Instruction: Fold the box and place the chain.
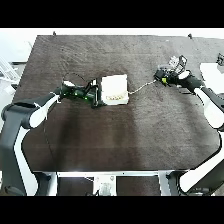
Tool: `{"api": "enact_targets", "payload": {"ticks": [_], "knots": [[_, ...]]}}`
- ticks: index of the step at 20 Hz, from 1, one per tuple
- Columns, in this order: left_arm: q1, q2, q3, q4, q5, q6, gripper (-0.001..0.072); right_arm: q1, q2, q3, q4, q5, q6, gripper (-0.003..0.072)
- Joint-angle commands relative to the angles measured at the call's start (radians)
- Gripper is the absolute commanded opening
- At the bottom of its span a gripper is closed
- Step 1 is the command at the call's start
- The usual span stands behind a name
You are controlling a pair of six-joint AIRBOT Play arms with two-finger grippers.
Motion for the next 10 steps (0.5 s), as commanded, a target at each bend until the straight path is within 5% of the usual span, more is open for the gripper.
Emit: {"api": "enact_targets", "payload": {"ticks": [1, 4, 7, 9, 10], "knots": [[0.000, 0.001, 0.000, 0.000, 0.001, 0.000, 0.0302, -0.004, -0.042, 0.035, 0.040, 0.040, -0.021, 0.0523], [0.000, 0.001, 0.000, 0.000, 0.001, 0.000, 0.0302, -0.004, -0.074, 0.050, 0.041, 0.040, -0.021, 0.0486], [0.000, 0.001, 0.000, 0.000, 0.001, 0.000, 0.0303, -0.005, -0.092, 0.059, 0.040, 0.040, -0.025, 0.0340], [0.000, 0.001, 0.000, 0.000, 0.001, 0.000, 0.0303, -0.005, -0.104, 0.065, 0.042, 0.040, -0.042, 0.0337], [0.000, 0.001, 0.000, 0.000, 0.001, 0.000, 0.0302, -0.003, -0.107, 0.068, 0.045, 0.040, -0.059, 0.0270]]}}
